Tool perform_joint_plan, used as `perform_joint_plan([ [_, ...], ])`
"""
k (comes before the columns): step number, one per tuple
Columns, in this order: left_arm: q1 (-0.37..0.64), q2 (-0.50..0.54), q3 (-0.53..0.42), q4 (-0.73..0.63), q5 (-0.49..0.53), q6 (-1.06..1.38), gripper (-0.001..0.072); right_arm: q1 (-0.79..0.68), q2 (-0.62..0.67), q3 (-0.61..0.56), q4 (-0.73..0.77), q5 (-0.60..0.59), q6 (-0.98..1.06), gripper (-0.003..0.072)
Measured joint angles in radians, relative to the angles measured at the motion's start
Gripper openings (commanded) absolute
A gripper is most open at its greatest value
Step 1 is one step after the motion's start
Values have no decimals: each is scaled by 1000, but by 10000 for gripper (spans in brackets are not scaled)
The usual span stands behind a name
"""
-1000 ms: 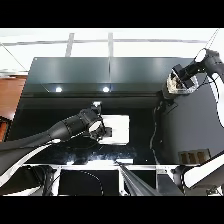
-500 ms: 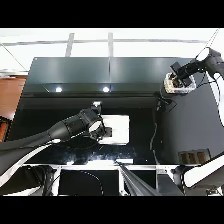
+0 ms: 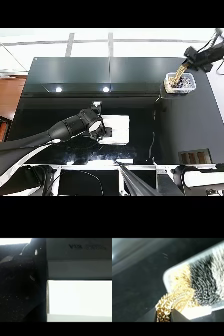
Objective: Fold the box and place the chain.
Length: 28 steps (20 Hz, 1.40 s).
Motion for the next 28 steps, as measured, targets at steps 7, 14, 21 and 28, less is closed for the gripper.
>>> perform_joint_plan([
  [7, 0, 0, 0, 0, 0, 0, 27, 0, 298, 0, 108, -4, -202, 3],
  [14, 0, 0, 0, 0, -1, 0, 27, 3, 500, -1, 272, 145, -340, 5],
  [21, 0, 0, 0, 0, -2, 0, 27, 150, 586, -151, 355, 386, -468, 5],
  [28, 0, 0, 0, 0, -2, 0, 27, 416, 610, -304, 431, 360, -475, 4],
])
